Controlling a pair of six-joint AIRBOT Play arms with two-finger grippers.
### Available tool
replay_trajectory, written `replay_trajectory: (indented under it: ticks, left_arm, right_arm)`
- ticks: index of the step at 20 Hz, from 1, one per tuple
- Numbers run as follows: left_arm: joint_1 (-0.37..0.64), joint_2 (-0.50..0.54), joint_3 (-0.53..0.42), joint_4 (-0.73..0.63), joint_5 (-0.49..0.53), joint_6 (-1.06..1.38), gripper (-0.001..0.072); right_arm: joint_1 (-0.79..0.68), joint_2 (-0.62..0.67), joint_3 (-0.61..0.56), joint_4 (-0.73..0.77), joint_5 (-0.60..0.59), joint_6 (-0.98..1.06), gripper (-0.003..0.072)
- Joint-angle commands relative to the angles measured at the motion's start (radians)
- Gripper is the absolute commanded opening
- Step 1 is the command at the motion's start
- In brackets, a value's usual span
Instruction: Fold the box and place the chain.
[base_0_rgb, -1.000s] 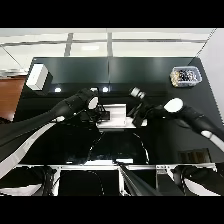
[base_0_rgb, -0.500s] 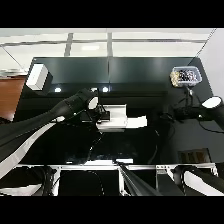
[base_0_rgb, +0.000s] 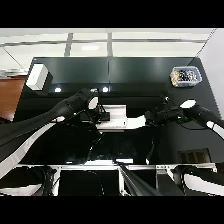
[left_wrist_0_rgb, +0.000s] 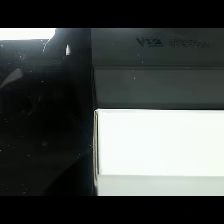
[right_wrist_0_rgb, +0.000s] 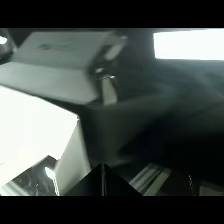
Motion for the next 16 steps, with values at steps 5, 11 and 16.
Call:
replay_trajectory:
  ticks: [5, 11, 16]
  left_arm:
    - [0.001, -0.001, 0.000, 0.001, 0.000, 0.000, 0.0027]
    - [0.001, -0.001, 0.000, 0.001, 0.002, 0.000, 0.0027]
    - [0.001, -0.001, 0.000, 0.001, 0.004, 0.000, 0.0027]
  right_arm:
    - [0.049, -0.010, 0.079, 0.045, 0.125, -0.133, 0.0463]
    - [0.093, -0.010, 0.107, 0.117, 0.178, -0.144, 0.0615]
    - [0.185, -0.010, 0.158, 0.122, 0.108, -0.087, 0.0475]
